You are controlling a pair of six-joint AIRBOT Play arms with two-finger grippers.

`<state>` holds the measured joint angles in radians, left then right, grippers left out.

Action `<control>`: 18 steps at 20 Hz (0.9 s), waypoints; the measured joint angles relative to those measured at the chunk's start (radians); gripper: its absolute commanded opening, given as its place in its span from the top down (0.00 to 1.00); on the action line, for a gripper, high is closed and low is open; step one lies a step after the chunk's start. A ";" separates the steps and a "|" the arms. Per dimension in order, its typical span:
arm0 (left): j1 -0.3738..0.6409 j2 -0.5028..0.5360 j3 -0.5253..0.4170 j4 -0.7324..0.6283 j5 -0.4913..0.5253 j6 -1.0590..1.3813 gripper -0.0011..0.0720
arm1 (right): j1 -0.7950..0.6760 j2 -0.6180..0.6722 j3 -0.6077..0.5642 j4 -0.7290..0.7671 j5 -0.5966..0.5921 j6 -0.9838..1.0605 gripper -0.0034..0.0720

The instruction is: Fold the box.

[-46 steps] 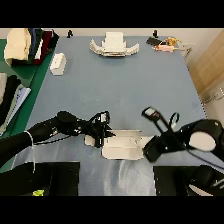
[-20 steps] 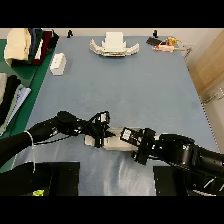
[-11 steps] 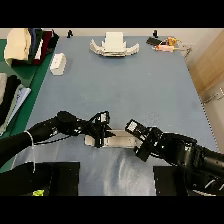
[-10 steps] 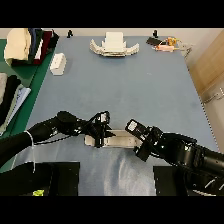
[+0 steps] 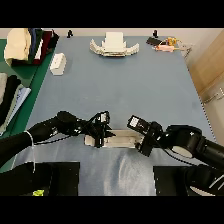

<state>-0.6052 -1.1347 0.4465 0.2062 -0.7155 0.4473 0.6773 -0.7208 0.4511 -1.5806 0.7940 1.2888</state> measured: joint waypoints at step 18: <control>0.000 0.000 0.000 0.000 -0.001 0.000 0.97 | -0.420 -0.227 0.000 0.781 0.115 -1.085 0.02</control>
<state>-0.6052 -1.1347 0.4465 0.2062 -0.7162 0.4477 0.2569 -0.9482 0.4511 -0.7994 0.9092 0.2035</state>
